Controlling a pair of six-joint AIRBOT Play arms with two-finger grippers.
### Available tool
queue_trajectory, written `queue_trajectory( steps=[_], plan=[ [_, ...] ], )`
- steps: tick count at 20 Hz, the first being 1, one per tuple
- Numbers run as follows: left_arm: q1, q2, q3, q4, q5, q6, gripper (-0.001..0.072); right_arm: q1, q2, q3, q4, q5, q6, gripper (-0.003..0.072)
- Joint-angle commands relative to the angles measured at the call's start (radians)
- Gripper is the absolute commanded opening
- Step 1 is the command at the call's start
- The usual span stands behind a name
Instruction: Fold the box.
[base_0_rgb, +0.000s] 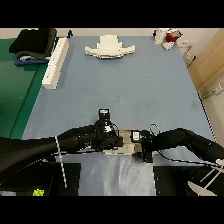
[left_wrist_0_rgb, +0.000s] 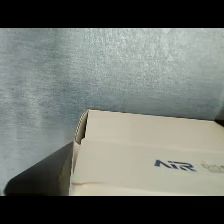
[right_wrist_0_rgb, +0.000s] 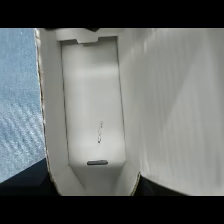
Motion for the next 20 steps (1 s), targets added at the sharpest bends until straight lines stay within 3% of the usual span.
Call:
queue_trajectory(
  steps=[1, 6, 7, 9, 17, 18, 19, 20],
  plan=[
    [-0.016, -0.015, 0.021, 0.026, -0.04, -0.044, 0.0386, 0.0, 0.001, 0.001, 0.0, 0.0, 0.0, 0.0513],
    [-0.037, -0.02, 0.021, 0.031, -0.056, -0.08, 0.0385, 0.0, 0.001, 0.001, 0.0, 0.0, 0.0, 0.0513],
    [-0.037, -0.02, 0.021, 0.032, -0.055, -0.081, 0.0343, 0.0, 0.001, 0.001, 0.0, 0.0, 0.0, 0.0513],
    [-0.037, -0.02, 0.021, 0.038, -0.053, -0.075, 0.0013, 0.0, 0.001, 0.001, 0.0, 0.0, 0.0, 0.0513],
    [-0.037, -0.02, 0.021, 0.037, -0.048, -0.076, 0.0016, 0.0, 0.001, 0.001, 0.0, 0.0, 0.0, 0.0513],
    [-0.037, -0.019, 0.021, 0.037, -0.048, -0.072, 0.0123, 0.0, 0.001, 0.001, 0.0, 0.0, 0.0, 0.0513],
    [-0.037, -0.019, 0.021, 0.037, -0.05, -0.072, 0.0454, 0.0, 0.001, 0.001, 0.0, 0.0, 0.0, 0.0513],
    [-0.037, -0.019, 0.022, 0.037, -0.049, -0.073, 0.0658, 0.0, 0.001, 0.001, 0.0, 0.0, 0.0, 0.0513]
  ],
)
